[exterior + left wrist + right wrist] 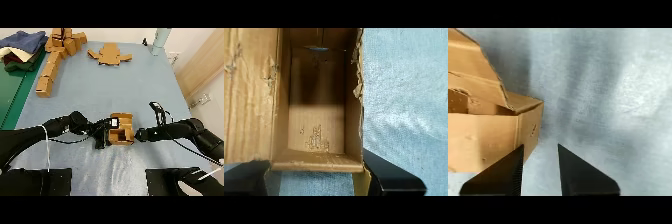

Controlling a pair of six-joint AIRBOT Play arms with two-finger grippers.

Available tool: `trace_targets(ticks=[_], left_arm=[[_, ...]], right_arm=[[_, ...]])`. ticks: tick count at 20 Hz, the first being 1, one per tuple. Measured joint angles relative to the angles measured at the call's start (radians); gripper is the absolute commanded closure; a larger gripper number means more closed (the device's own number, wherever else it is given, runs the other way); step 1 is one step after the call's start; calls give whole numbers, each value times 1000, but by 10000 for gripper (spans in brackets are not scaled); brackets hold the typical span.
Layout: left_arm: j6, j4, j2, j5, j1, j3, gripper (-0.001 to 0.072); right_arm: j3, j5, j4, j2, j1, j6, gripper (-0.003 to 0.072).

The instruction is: Fold the box.

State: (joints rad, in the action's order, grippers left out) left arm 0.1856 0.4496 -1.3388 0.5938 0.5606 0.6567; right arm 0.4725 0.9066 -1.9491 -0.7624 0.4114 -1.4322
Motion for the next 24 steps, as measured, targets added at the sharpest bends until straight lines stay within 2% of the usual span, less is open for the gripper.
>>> trace_targets(ticks=[3, 5, 10, 17, 19, 24], left_arm=[[0, 0, 0, 0, 0, 0, 189], [0, 0, 0, 0, 0, 0, 189], [0, 0, 0, 0, 0, 0, 188], [0, 0, 0, 0, 0, 0, 189], [0, 0, 0, 0, 0, 0, 188], [1, 0, 0, 0, 0, 0, 189]], right_arm=[[14, -3, -14, 2, 0, 0, 353], [19, -6, -37, 2, 1, 2, 197], [23, -8, -76, -6, 1, 2, 196], [42, -9, -90, -95, 2, 5, 203], [56, -8, -89, -109, 3, 23, 243], [93, -13, -21, -156, 90, 140, 244]])
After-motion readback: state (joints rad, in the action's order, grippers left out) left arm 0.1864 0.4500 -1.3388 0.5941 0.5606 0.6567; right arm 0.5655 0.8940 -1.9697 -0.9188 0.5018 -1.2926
